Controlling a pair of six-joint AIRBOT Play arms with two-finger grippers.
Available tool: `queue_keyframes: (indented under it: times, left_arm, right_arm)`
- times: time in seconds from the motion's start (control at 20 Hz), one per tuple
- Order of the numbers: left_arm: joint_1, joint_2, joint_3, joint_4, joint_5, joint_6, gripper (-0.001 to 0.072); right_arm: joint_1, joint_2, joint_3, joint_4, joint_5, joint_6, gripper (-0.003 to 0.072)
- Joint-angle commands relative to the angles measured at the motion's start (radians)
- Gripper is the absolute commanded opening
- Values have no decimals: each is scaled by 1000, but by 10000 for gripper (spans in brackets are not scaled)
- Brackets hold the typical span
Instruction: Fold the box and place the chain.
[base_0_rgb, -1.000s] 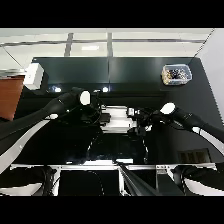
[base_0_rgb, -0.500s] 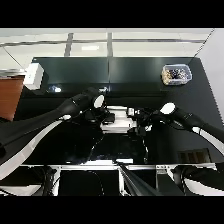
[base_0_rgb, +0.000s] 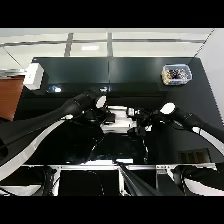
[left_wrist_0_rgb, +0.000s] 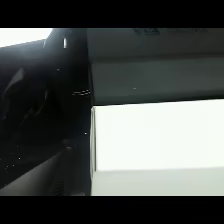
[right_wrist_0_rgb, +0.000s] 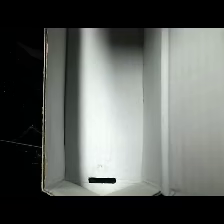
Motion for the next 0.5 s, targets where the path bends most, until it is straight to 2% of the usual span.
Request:
queue_keyframes:
  times: [0.0,0.05,0.1,0.15,0.2,0.25,0.3,0.35,0.4,0.45]
  left_arm:
    - [17,0,4,6,-47,-4,410]
    - [19,0,4,8,-55,-4,324]
    - [19,-1,4,6,-48,-4,275]
    - [14,-3,4,-1,-35,-5,274]
    - [8,-9,4,-6,-25,-5,211]
    - [2,-16,4,-21,-18,-3,33]
    - [-6,-23,4,-27,-12,-3,25]
    - [-13,-27,4,-26,-7,-3,25]
    - [-19,-28,4,-24,-3,-3,24]
    - [-18,-28,5,-23,-2,-3,24]
  right_arm:
    - [1,-1,0,1,1,2,136]
    - [1,-1,0,1,1,2,137]
    - [1,-1,0,1,1,2,136]
    - [1,-1,0,2,1,3,136]
    - [1,-1,0,2,1,2,136]
    - [1,-1,0,2,1,3,137]
    - [1,-1,0,2,0,3,141]
    - [1,-1,0,5,0,3,312]
    - [0,1,1,6,-1,5,587]
    - [0,8,1,3,0,28,625]
